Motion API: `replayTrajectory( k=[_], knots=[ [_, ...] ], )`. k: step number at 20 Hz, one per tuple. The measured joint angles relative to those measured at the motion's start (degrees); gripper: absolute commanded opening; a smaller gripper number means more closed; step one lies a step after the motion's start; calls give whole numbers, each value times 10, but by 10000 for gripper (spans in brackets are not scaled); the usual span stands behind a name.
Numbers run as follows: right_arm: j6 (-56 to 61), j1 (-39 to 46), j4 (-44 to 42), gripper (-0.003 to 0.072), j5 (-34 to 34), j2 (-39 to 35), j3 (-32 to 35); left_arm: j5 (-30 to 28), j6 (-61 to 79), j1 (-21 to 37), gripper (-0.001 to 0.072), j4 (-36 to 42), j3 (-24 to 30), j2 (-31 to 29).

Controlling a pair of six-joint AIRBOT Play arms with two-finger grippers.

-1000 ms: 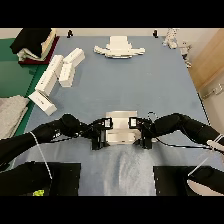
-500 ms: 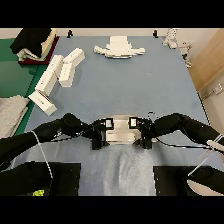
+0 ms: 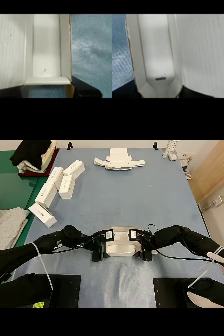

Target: Fold the box.

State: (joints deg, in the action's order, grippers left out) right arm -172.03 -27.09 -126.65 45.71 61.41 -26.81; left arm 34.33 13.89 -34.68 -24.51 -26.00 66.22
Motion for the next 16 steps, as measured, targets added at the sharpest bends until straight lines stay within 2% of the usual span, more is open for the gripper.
replayTrajectory(
  k=[13,14,15,16],
  knots=[
    [0,0,0,508,-1,0,0,-2,-2,0,482,1,0,0],
    [0,0,0,522,-1,0,0,-2,-2,0,482,1,0,0],
    [0,0,0,571,-1,0,0,-2,-2,0,482,1,0,0],
    [0,0,0,675,-1,0,0,-2,-2,0,482,1,0,0]
  ],
)
